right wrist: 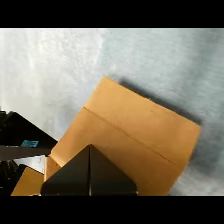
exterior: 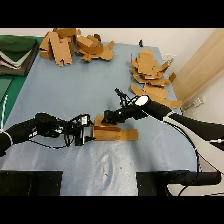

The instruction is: Fold the box.

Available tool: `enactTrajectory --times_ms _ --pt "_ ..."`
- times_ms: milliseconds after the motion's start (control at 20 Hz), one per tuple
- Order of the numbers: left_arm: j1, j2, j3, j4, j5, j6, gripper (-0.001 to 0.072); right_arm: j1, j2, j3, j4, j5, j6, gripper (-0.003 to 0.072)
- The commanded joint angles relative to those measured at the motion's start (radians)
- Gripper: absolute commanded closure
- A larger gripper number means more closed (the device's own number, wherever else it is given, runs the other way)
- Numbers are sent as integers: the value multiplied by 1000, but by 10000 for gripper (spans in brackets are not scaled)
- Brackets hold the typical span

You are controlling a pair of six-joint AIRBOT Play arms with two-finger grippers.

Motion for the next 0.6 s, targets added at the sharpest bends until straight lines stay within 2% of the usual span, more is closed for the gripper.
enactTrajectory --times_ms 0,250,400,550 --pt "1 0 1 1 4 2 252 0 -26 -13 -64 6 25 683" --pt "1 0 1 1 12 1 252 -29 -20 -9 -140 -64 25 682" --pt "1 0 1 1 33 -5 252 -107 3 -9 -185 -95 24 683" --pt "1 0 1 1 35 -6 251 -210 85 -10 -229 -39 -32 682"
